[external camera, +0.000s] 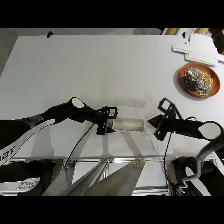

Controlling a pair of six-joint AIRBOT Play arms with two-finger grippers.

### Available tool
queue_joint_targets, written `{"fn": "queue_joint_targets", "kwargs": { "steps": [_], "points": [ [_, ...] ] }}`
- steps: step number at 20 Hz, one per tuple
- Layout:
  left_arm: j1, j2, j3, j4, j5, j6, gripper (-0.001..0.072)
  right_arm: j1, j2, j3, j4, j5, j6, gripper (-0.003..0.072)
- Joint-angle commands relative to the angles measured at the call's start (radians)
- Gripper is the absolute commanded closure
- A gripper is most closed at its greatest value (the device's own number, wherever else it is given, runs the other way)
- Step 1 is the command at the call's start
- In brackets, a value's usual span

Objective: Fold the box and place the chain.

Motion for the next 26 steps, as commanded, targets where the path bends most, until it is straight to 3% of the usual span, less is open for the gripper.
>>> {"fn": "queue_joint_targets", "kwargs": {
  "steps": [1,4,9,15,20,24,25,26],
  "points": [
    [0.001,0.0,0.0,0.0,0.0,0.0,0.0503,-0.157,0.048,0.002,-0.002,0.008,0.393,0.0675],
    [0.001,0.0,0.0,0.0,0.0,0.0,0.0503,-0.317,0.042,0.002,-0.003,0.025,0.602,0.0675],
    [0.001,0.0,0.0,0.0,0.0,0.0,0.0503,-0.334,-0.106,0.002,-0.156,0.099,0.792,0.0675],
    [0.001,0.0,0.0,0.0,0.0,0.0,0.0503,-0.292,-0.282,-0.001,-0.134,0.16,0.768,0.0675],
    [0.001,0.0,0.0,0.0,0.0,0.0,0.0503,-0.171,-0.301,-0.012,0.024,0.131,0.683,0.0674],
    [0.001,0.0,0.0,0.0,0.0,0.0,0.0503,-0.163,-0.297,-0.012,0.144,0.159,0.614,0.0674],
    [0.001,0.0,0.0,0.0,0.0,0.001,0.0503,-0.162,-0.287,-0.012,0.171,0.166,0.593,0.0665],
    [0.001,0.0,0.0,0.0,0.0,0.0,0.0503,-0.163,-0.272,-0.012,0.176,0.168,0.585,0.06]
  ]
}}
